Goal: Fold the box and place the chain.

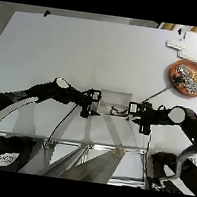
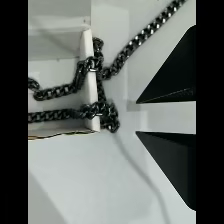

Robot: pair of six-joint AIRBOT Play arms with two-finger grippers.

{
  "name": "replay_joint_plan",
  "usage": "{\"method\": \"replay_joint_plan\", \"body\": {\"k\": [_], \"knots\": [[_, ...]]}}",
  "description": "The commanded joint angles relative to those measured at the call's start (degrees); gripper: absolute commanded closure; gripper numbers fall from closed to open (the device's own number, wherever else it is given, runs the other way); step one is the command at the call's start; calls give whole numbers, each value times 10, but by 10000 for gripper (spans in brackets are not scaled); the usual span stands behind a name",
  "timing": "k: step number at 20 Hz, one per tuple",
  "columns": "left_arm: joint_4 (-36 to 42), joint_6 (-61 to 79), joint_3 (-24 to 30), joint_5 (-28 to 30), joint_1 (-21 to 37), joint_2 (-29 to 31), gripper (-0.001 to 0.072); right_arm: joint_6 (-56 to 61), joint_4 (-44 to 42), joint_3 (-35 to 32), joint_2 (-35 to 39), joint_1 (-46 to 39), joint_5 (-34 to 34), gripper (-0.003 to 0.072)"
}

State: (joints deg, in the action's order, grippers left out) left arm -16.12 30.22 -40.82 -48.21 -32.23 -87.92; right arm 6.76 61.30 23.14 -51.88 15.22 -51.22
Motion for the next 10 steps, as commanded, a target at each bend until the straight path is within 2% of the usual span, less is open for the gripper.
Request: {"method": "replay_joint_plan", "body": {"k": [1, 2, 10], "knots": [[0, 0, 0, 0, 0, 0, 505, -69, -35, -21, -11, 1, 50, 479], [0, 0, 0, 0, 0, 0, 505, -79, -49, -21, -14, 1, 51, 453], [0, 0, 0, 0, 0, 0, 505, -89, -87, -21, -52, 1, 64, 458]]}}
